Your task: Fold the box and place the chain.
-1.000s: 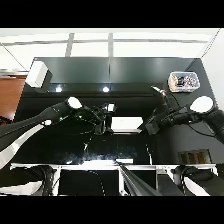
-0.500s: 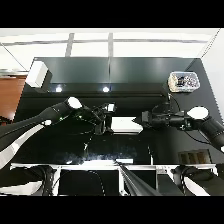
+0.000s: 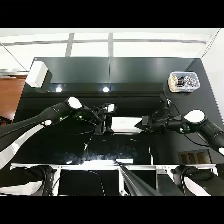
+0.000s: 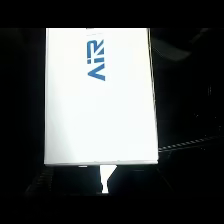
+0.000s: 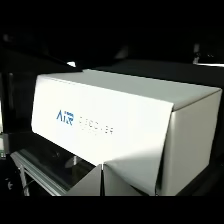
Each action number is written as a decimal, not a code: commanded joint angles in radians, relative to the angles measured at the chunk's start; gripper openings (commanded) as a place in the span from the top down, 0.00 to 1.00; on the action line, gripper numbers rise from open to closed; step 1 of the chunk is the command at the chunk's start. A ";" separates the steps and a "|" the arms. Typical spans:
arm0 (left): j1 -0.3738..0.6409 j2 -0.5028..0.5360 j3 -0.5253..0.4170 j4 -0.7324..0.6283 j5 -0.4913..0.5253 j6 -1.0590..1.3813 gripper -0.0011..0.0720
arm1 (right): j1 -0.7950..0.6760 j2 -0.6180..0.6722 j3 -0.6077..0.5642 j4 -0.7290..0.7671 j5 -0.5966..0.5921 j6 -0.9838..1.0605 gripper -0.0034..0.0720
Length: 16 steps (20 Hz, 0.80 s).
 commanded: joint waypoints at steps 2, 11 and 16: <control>0.000 0.000 0.000 0.000 0.001 -0.001 0.33 | -0.001 -0.021 -0.008 -0.031 -0.002 0.005 0.94; 0.000 0.000 0.000 0.000 0.000 -0.001 0.33 | -0.001 -0.028 -0.008 -0.031 -0.051 -0.006 0.94; 0.000 0.000 0.000 0.000 -0.001 -0.001 0.33 | -0.002 -0.027 0.001 0.027 -0.033 -0.030 0.94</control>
